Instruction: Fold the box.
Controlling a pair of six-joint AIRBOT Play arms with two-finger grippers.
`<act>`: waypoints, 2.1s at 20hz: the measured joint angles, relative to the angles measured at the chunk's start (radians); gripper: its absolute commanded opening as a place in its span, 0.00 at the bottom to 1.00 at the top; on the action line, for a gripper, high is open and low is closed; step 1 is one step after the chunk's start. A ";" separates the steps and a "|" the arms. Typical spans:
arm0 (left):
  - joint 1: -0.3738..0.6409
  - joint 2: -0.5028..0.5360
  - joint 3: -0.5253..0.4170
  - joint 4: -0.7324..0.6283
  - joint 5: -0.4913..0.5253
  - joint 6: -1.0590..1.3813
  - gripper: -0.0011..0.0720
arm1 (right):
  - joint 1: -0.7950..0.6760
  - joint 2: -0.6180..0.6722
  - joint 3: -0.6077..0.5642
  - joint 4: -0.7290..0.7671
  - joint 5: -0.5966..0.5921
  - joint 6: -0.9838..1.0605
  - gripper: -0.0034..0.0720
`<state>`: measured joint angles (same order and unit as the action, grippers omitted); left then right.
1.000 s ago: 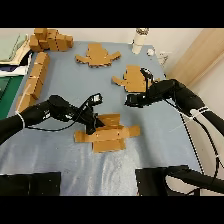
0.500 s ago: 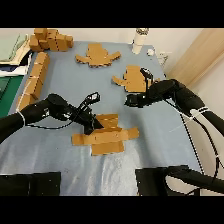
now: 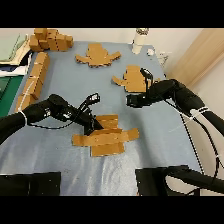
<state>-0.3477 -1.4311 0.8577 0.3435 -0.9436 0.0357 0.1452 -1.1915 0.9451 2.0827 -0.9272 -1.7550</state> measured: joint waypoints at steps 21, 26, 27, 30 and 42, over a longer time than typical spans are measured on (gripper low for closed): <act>0.000 0.000 0.000 0.001 0.000 0.000 0.03 | 0.912 0.412 -0.441 -0.533 -0.045 0.209 0.76; 0.000 0.000 0.000 0.001 0.000 0.000 0.03 | 1.039 0.386 -0.518 -0.760 0.092 0.184 0.76; 0.000 0.000 0.000 0.001 0.000 0.000 0.03 | 1.048 0.368 -0.523 -0.798 0.108 0.183 0.73; 0.000 0.000 0.000 0.002 0.000 0.000 0.03 | 1.064 0.320 -0.532 -0.905 0.145 0.198 0.64; 0.000 0.000 0.000 0.001 0.000 0.000 0.03 | 1.070 0.386 -0.522 -1.100 0.180 0.391 0.93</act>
<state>-0.3477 -1.4311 0.8577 0.3447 -0.9436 0.0353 1.2152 -0.8059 0.4232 0.9829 -0.7471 -1.3643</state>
